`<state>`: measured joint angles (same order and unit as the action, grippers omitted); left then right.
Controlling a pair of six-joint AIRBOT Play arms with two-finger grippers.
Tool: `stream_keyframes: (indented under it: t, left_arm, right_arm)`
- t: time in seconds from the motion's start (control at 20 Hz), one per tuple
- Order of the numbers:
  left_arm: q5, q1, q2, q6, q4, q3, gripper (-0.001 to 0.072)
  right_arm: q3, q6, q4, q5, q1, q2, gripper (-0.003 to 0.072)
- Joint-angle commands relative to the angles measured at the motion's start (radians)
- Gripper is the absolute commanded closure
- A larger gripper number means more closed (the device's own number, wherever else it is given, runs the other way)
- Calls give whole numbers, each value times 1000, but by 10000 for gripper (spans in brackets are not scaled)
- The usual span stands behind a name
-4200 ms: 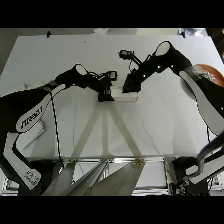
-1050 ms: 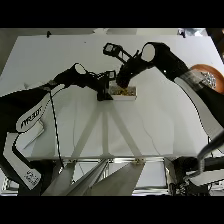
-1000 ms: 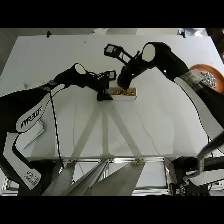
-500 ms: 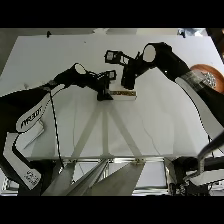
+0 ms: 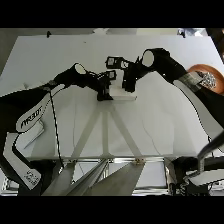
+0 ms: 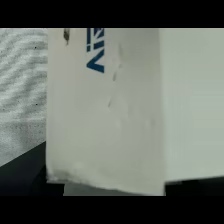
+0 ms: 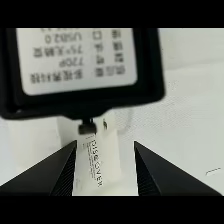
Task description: Fold the box and place the chain.
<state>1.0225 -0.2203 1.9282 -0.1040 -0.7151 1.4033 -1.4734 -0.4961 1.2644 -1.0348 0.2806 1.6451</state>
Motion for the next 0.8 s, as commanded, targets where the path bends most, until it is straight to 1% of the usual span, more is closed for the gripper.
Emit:
stream_keyframes:
  t: [0.0, 0.1, 0.2, 0.35, 0.4, 0.45, 0.55, 0.75]
  left_arm:
    - [-1, 0, 1, 0, 0, 0, 690]
    - [-2, 0, 1, 0, 0, 0, 690]
    - [-2, 0, 1, 0, 0, 0, 690]
    - [-2, 0, 1, 0, 0, 0, 690]
    - [-2, 0, 1, 0, 0, 0, 690]
    - [-2, 0, 1, 0, 0, 0, 690]
    - [-1, 0, 1, 0, 0, 0, 690]
    - [-2, 0, 1, 0, 0, 0, 690]
  right_arm:
    - [3, -1, -73, 1, 1, -29, 326]
    - [3, 84, -122, -36, 1, -38, 325]
    - [13, 135, -127, -76, 1, -38, 325]
    - [56, 143, -117, -70, 1, -37, 324]
    - [75, 154, -110, -48, 1, -37, 322]
    - [95, 155, -97, -7, 1, -37, 311]
    - [123, 154, -83, 76, 1, -37, 311]
    - [126, 117, -84, 140, 3, -41, 317]
